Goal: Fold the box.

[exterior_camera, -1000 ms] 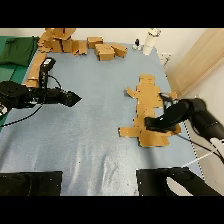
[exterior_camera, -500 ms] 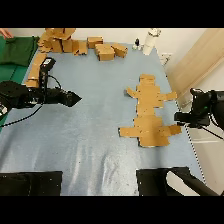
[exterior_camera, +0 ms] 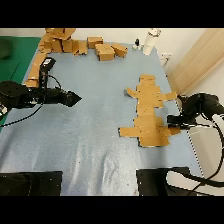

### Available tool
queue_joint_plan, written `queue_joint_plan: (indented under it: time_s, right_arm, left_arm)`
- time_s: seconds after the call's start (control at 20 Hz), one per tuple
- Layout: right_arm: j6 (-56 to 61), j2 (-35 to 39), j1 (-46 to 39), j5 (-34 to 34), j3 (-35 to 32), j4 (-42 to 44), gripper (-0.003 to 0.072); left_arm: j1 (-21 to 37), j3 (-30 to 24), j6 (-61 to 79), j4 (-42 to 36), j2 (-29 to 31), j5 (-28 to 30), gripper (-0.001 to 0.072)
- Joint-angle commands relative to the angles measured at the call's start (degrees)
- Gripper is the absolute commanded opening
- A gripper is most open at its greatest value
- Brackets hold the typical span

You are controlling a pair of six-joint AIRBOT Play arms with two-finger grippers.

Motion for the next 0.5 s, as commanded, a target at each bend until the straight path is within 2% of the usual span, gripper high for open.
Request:
queue_joint_plan:
  time_s: [0.0,0.05,0.15,0.2,0.35,0.45]
  right_arm:
    - [-4.11,-2.89,-0.11,0.28,0.00,5.66,0.0346]
    - [-5.22,-3.04,-0.11,0.22,0.00,7.13,0.0262]
    - [-8.00,-3.06,-0.11,-0.94,0.00,11.37,0.0030]
    - [-9.88,-3.06,-0.07,-2.27,0.00,15.56,0.0003]
    - [-13.60,-2.38,1.31,-7.78,0.02,30.18,0.0002]
    - [-13.68,-1.46,3.76,-10.71,-0.04,36.59,0.0002]
  left_arm:
    - [0.04,0.00,0.00,0.02,-0.02,0.09,0.0628]
    - [0.04,0.00,0.00,0.00,-0.02,0.04,0.0627]
    - [0.02,0.00,-0.02,-0.02,-0.02,0.02,0.0628]
    - [0.02,0.00,0.00,-0.04,-0.02,0.00,0.0628]
    - [0.02,0.00,-0.57,-0.22,0.00,-0.35,0.0628]
    - [0.02,0.00,-1.36,-1.33,-0.02,-2.23,0.0628]
